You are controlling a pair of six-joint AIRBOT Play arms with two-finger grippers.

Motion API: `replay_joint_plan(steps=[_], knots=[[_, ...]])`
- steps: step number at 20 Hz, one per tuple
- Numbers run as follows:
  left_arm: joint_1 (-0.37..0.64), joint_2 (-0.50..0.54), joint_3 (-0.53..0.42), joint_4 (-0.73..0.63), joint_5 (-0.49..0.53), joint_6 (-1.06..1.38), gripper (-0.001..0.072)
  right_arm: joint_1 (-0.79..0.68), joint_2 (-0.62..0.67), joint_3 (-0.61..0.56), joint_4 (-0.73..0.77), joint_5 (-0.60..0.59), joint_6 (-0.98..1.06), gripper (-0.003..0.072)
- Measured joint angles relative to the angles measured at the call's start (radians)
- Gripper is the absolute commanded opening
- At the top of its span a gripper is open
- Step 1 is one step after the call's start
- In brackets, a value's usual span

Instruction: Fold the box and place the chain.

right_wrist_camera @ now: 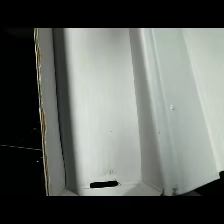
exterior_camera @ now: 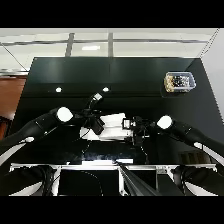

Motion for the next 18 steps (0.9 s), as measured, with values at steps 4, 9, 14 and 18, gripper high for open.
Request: replay_joint_plan(steps=[4,9,14,18], knots=[[0.019,0.037,0.037,0.075,-0.043,-0.012,0.0026,0.000,0.000,0.000,0.000,0.000,0.001,0.0415],[0.098,0.205,0.035,0.120,-0.175,-0.011,0.0028,0.000,0.000,0.000,0.001,0.000,0.002,0.0415],[0.128,0.283,-0.030,0.144,-0.394,0.125,0.0720,0.000,0.000,0.000,0.001,0.000,0.002,0.0415],[0.122,0.282,-0.091,0.151,-0.313,0.267,0.0709,0.000,0.000,0.000,0.001,0.000,0.002,0.0415]])
